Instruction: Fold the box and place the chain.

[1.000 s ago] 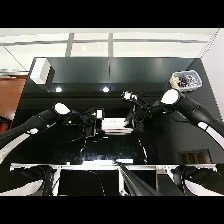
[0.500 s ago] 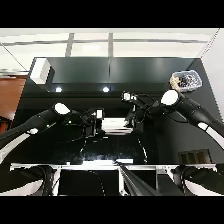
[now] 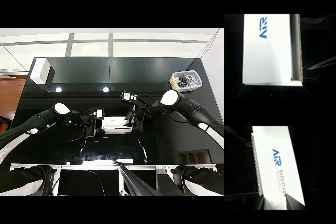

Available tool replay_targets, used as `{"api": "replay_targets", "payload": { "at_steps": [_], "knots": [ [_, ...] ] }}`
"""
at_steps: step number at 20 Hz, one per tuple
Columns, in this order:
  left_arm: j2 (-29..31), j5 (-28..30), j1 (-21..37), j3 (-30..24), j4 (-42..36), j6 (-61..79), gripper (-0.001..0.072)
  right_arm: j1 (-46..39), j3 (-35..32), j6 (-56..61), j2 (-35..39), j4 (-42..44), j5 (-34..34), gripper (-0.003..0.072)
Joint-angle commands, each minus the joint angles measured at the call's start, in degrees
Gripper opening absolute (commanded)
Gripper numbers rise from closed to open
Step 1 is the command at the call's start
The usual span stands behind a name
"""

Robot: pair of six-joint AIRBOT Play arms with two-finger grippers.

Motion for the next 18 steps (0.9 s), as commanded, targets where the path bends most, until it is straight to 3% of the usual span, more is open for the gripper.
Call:
{"api": "replay_targets", "payload": {
  "at_steps": [1,2,18],
  "knots": [
    [-0.02,-0.31,-0.04,0.02,0.09,0.02,0.0359,-0.04,0.04,0.0,0.76,-0.11,-0.07,0.0353],
    [-0.02,-0.31,-0.04,0.02,0.09,0.02,0.0359,-0.04,0.04,0.0,0.76,-0.11,-0.07,0.0421],
    [-0.02,-0.33,-0.04,0.02,0.09,0.02,0.0359,0.28,-0.04,0.0,0.74,-1.38,-0.81,0.0418]
  ]
}}
